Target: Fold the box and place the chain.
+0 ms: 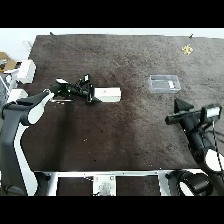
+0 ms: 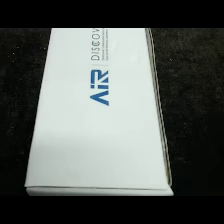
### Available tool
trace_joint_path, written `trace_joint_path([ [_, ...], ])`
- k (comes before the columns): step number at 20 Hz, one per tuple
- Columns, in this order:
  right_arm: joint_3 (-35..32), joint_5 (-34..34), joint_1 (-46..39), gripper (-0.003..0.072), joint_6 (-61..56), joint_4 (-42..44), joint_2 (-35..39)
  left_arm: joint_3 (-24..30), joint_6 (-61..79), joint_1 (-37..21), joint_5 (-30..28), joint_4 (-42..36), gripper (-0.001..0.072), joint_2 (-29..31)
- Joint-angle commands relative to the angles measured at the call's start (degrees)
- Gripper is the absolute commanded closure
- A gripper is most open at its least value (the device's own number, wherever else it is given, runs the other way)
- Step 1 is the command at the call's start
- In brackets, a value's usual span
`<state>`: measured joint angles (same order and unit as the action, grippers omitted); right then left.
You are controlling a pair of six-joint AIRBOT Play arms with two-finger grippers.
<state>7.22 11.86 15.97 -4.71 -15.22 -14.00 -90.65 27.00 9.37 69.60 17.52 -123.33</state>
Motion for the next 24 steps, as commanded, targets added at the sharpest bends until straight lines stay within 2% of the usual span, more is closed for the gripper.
trace_joint_path([
  [1, -5.57, 3.23, 0.02, 0.0686, -0.07, 0.74, 7.34, -0.04, 0.02, 0.0, 0.02, 0.0, 0.0435, 0.04],
  [8, -5.66, 3.65, 0.02, 0.0686, -0.02, 0.17, 7.56, -0.04, 0.0, 0.0, 0.02, 0.0, 0.0437, 0.04],
  [10, -5.66, 3.65, 0.02, 0.0686, -0.02, 0.17, 7.56, -0.04, 0.04, -0.02, 0.33, -0.09, 0.0694, 0.13],
  [12, -5.66, 3.69, 0.02, 0.0686, -0.02, 0.07, 7.56, -0.04, -0.04, -0.02, 0.04, -1.29, 0.0697, 0.68],
  [15, -5.66, 3.65, 0.02, 0.0686, -0.02, 0.07, 7.56, -0.07, -0.26, -0.2, -2.29, -2.03, 0.0698, 4.5],
  [18, -5.66, 3.65, 0.02, 0.0686, -0.02, 0.07, 7.56, -0.07, -5.25, -1.66, -8.41, -3.26, 0.0697, 11.69],
  [20, -5.66, 3.63, 0.02, 0.0686, -0.02, 0.07, 7.56, -0.07, -10.34, -3.78, -14.97, -3.19, 0.0698, 17.25],
  [24, -5.66, 3.65, 0.02, 0.0686, -0.02, 0.07, 7.56, -0.04, -23.26, -9.6, -37.27, -3.08, 0.0698, 26.62],
])
